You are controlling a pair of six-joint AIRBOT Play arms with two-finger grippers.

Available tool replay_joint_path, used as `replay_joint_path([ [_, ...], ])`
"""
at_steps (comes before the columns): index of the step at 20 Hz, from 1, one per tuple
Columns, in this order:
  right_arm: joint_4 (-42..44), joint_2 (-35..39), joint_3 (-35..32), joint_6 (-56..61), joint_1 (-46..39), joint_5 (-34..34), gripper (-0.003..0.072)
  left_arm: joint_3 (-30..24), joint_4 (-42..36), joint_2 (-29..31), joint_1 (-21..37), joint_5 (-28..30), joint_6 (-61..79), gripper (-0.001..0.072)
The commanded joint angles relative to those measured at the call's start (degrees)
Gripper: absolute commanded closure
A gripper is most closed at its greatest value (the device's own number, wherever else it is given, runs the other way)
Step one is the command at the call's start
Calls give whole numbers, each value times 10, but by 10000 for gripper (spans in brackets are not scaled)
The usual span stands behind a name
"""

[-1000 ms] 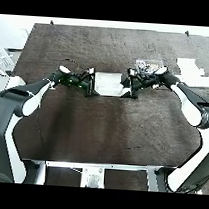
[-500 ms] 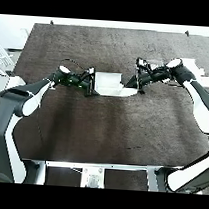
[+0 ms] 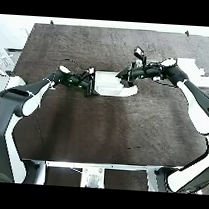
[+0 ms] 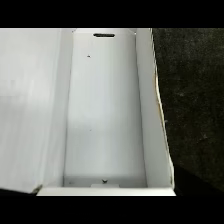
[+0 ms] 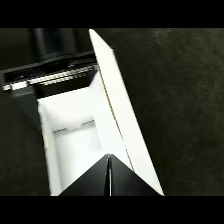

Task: Fold the box and place the chain.

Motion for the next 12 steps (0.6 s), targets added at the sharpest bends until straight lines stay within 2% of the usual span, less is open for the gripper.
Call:
replay_joint_path([
  [1, 16, -23, 2, 18, 17, -77, 677, 0, 0, 0, 0, -1, 0, 350],
  [6, 16, -39, 11, 30, 20, -127, 677, 0, 0, 0, 0, -1, 0, 350],
  [12, 10, -57, 14, 30, 20, -128, 677, 0, 0, 0, 0, -1, 0, 350],
])
